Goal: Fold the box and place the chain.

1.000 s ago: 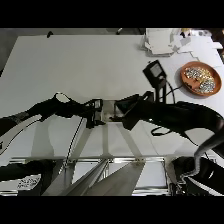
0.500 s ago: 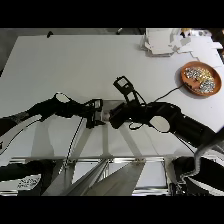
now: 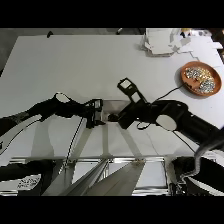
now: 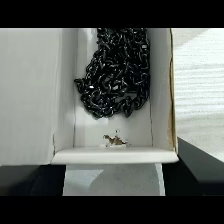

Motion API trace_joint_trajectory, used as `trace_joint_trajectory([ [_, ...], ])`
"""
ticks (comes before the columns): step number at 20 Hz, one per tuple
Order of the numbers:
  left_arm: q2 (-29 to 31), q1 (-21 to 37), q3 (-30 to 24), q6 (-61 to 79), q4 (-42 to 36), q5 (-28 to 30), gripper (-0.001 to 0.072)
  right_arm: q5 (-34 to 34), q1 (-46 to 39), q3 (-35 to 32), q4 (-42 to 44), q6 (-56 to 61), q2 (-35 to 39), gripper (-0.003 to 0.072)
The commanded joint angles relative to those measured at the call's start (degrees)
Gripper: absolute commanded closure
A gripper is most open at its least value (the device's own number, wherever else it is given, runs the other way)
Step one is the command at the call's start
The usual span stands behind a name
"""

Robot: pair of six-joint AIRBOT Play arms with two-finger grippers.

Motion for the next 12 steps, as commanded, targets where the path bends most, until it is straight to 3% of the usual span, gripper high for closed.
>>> trace_joint_trajectory([
  [1, 0.04, -0.04, -0.02, 0.02, 0.02, 0.02, 0.0505, 8.74, -7.65, -0.02, -7.48, 4.87, 5.38, 0.0487],
  [4, 0.04, -0.04, -0.02, 0.02, 0.02, 0.04, 0.0505, 12.13, -16.94, -0.59, -10.05, 5.31, 5.75, 0.0485],
  [7, 0.04, -0.04, -0.02, 0.02, 0.02, 0.02, 0.0505, 11.06, -22.95, -4.04, -12.09, 5.29, 5.05, 0.0471],
  [9, 0.04, -0.04, -0.02, 0.02, 0.02, 0.02, 0.0505, 7.96, -25.38, -7.76, -12.96, 5.25, 3.98, 0.0310],
  [12, 0.04, -0.04, -0.02, 0.02, 0.02, 0.02, 0.0505, 3.85, -26.38, -11.13, -14.47, 5.29, 0.37, 0.0302],
])
